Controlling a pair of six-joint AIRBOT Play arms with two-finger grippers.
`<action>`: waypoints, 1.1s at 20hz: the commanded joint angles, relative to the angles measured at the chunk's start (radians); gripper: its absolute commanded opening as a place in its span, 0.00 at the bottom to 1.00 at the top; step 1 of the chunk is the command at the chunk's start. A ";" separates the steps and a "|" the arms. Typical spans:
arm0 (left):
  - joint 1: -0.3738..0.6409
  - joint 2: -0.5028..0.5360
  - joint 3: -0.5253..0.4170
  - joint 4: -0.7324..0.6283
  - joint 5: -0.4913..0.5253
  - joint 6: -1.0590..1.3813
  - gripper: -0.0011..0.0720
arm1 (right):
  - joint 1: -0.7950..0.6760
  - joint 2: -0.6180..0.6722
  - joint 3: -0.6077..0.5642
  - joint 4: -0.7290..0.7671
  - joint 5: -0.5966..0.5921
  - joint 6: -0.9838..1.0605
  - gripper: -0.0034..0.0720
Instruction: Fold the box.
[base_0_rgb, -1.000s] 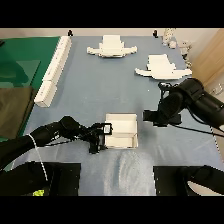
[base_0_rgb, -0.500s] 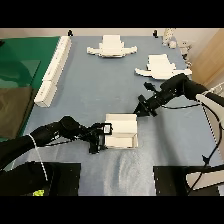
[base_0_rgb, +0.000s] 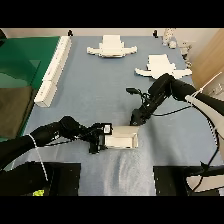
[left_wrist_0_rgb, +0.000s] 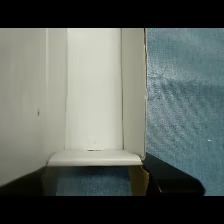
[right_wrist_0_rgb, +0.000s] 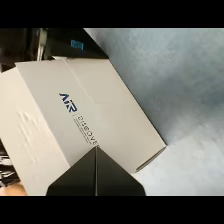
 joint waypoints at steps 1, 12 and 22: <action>0.000 0.000 0.000 0.000 0.000 0.000 0.68 | 0.072 0.137 -0.110 -0.069 0.187 -0.086 0.05; 0.000 0.000 0.000 0.000 0.000 0.000 0.68 | 0.407 0.609 -0.539 -0.065 0.913 -0.219 0.05; 0.000 0.000 0.000 0.000 0.000 0.000 0.68 | 0.556 0.795 -0.711 -0.155 1.125 -0.350 0.56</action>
